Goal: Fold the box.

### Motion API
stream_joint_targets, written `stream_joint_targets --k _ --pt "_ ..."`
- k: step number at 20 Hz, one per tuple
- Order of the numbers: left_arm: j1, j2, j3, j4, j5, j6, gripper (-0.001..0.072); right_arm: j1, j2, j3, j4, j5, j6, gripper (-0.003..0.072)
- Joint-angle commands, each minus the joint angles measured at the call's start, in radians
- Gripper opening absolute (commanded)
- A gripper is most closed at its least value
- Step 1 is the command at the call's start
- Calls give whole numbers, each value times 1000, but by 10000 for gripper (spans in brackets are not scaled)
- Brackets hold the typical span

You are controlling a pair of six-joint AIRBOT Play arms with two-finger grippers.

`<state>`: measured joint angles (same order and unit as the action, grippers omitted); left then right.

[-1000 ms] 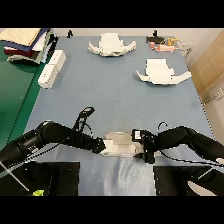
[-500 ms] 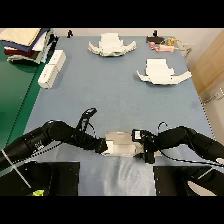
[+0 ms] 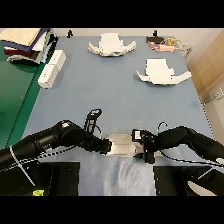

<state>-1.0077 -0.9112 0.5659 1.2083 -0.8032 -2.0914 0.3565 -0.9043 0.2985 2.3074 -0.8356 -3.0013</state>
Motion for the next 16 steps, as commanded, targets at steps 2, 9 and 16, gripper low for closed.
stream_joint_targets --k 2,9,16 --pt "-79 -95 79 157 -45 -226 420 0 0 1 0 0 0 520" --pt "-173 -251 239 352 -230 -496 420 0 0 1 0 0 0 520" --pt "-256 -340 324 390 -256 -580 420 0 0 1 0 0 0 520"
